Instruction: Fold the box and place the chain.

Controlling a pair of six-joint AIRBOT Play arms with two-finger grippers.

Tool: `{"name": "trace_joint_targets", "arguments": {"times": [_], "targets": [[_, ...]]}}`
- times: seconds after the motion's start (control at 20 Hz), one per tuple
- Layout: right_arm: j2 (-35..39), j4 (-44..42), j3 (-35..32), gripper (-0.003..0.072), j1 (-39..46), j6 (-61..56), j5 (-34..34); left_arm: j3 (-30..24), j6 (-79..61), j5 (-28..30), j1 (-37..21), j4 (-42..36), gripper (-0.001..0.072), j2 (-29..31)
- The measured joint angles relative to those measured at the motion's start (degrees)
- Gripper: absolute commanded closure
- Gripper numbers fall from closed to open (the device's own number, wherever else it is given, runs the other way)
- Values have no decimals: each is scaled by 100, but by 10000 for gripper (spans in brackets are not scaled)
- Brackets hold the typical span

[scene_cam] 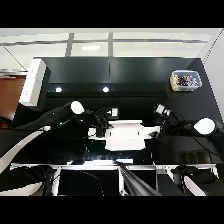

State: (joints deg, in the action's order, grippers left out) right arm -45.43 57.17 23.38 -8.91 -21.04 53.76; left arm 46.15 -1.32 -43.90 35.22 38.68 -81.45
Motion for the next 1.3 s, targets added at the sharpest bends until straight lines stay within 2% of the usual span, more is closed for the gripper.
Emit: {"name": "trace_joint_targets", "arguments": {"times": [0.45,1.3], "targets": [[-11,-98,-267,-26,-487,787,-144,175,378,2,11,549,678,-55],[-286,-7,-278,-26,-1467,1344,-160,188,472,-7,15,667,677,-125]]}}
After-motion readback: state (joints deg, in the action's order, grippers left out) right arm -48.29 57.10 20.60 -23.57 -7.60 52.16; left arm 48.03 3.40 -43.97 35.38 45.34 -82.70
